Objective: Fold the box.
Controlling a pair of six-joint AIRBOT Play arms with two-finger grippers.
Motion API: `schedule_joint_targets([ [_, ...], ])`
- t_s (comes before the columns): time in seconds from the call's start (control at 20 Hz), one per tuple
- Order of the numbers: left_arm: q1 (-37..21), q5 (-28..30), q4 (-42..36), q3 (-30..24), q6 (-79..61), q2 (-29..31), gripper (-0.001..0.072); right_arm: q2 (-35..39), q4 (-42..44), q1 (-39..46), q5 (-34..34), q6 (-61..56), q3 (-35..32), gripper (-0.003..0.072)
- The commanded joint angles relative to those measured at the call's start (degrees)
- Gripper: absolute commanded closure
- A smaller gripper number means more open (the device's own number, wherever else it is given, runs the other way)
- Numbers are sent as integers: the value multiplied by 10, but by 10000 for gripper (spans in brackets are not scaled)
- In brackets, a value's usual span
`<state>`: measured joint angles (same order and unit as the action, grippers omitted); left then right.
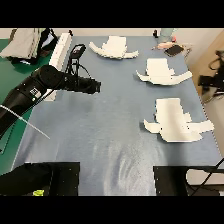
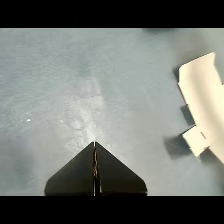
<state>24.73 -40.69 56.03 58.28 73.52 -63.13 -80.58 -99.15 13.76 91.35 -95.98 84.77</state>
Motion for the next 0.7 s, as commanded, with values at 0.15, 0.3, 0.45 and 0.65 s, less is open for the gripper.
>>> schedule_joint_targets([
  [0.15,-1,-11,-82,0,0,0,101,-47,176,240,22,143,-85,241],
  [0.3,-1,-16,-97,0,0,0,101,-64,176,267,9,193,-124,241],
  [0.45,-1,-31,-98,0,0,0,101,-87,174,274,-7,196,-126,241],
  [0.65,-1,-56,-98,0,0,0,101,-90,151,273,-37,200,-126,241],
])
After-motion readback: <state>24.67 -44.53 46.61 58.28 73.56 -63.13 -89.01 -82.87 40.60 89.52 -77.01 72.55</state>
